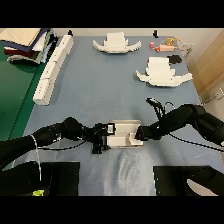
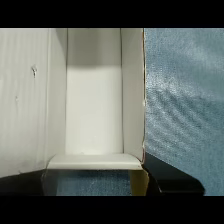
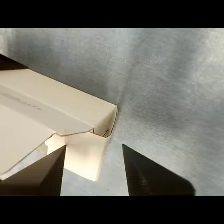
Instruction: Fold the box.
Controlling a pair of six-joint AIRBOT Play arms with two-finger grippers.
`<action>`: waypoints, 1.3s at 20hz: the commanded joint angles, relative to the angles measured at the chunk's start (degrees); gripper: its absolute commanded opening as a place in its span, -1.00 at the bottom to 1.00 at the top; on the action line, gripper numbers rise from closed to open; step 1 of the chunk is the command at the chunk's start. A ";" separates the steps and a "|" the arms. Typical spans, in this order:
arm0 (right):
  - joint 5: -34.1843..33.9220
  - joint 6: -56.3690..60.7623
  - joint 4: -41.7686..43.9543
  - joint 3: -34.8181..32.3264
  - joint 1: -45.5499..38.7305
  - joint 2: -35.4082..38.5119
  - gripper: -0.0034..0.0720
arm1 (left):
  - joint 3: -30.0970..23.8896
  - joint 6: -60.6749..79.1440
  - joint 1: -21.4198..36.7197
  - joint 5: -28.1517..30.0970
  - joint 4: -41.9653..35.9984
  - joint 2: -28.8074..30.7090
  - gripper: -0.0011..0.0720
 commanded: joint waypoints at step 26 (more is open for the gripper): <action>-4.85 50.12 -31.43 14.32 25.27 -19.89 -0.06 | 0.02 0.00 0.00 0.02 0.00 -0.02 0.46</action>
